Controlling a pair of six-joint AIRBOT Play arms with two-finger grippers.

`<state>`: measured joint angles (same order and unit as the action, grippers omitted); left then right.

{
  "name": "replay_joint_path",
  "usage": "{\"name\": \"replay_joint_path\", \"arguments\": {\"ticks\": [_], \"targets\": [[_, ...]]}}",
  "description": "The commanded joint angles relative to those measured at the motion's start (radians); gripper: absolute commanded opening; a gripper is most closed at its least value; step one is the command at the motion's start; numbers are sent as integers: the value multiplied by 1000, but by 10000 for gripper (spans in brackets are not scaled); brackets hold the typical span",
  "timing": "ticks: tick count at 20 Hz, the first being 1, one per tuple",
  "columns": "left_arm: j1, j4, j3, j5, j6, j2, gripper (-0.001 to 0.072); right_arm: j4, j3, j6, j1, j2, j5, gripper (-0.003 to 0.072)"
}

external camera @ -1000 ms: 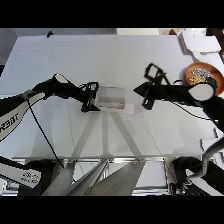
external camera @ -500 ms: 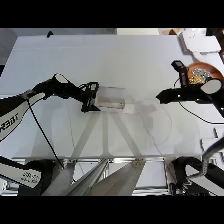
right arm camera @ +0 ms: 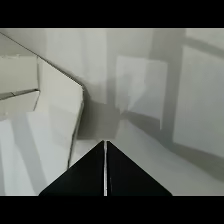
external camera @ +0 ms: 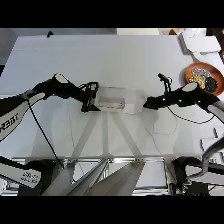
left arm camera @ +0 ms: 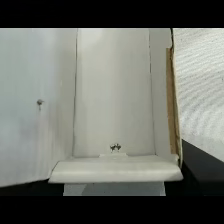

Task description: Fold the box and place the chain.

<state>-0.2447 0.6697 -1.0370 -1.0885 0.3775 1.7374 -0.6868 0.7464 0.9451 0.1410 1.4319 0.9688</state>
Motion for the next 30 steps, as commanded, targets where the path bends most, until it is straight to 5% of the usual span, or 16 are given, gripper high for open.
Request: {"name": "replay_joint_path", "arguments": {"ticks": [1,8,10,11,17,21,30], "targets": [[0,0,0,0,0,0,333,72,-1,-11,-59,52,-24,10],[0,0,0,0,0,0,333,418,-1,-189,-105,71,84,28],[0,0,0,0,0,0,333,482,-1,-191,-105,70,106,241],[0,0,0,0,0,0,333,493,-1,-191,-105,70,106,274],[0,0,0,0,0,0,333,492,-1,-191,-112,70,89,297],[0,0,0,0,0,0,333,469,-1,-198,-156,70,58,448],[0,0,0,0,0,0,333,351,0,-156,-246,66,-175,454]]}}
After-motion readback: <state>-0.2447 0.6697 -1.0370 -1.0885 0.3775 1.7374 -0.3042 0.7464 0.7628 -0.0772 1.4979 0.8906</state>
